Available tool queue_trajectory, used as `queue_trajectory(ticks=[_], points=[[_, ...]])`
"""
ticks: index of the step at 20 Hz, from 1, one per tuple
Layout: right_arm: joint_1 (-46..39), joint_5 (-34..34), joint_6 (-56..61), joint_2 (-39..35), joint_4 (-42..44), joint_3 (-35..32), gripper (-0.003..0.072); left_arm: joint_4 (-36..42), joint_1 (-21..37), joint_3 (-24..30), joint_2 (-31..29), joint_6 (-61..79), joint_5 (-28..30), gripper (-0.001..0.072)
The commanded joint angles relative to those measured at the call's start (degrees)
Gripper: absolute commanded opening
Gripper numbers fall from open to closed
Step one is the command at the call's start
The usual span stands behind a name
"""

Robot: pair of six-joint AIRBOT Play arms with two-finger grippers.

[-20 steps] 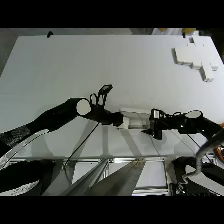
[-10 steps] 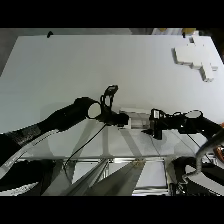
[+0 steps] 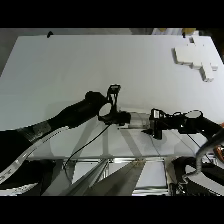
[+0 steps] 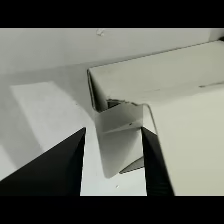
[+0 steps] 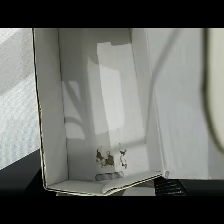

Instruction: Fold the box and place the chain.

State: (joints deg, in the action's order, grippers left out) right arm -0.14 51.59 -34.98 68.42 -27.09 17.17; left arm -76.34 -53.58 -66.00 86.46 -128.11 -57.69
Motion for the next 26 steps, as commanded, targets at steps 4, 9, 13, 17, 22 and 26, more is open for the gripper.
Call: queue_trajectory(ticks=[4, 9, 13, 17, 22, 26], points=[[0.02, 0.02, 0.00, 0.02, -0.04, -0.02, 0.0340, -5.62, -3.17, -8.55, 6.40, -7.17, -7.93, 0.0389], [0.02, 0.02, 0.00, 0.02, -0.04, -0.02, 0.0340, -10.32, -3.58, -8.79, 7.52, -14.99, -10.27, 0.0385], [0.02, 0.02, 0.00, 0.02, -0.04, -0.02, 0.0340, -12.04, -3.69, -8.81, 8.07, -18.95, -9.86, 0.0368], [0.02, 0.02, 0.00, 0.02, -0.04, -0.02, 0.0340, -12.20, -4.66, -8.83, 9.05, -18.95, -9.84, 0.0329], [0.02, 0.02, 0.00, 0.02, -0.04, -0.02, 0.0340, -12.28, -5.09, -12.11, 12.09, -16.06, -13.16, 0.0309], [0.02, 0.02, 0.00, 0.02, -0.04, -0.02, 0.0340, -13.14, -5.46, -14.14, 13.27, -16.00, -13.33, 0.0309]])
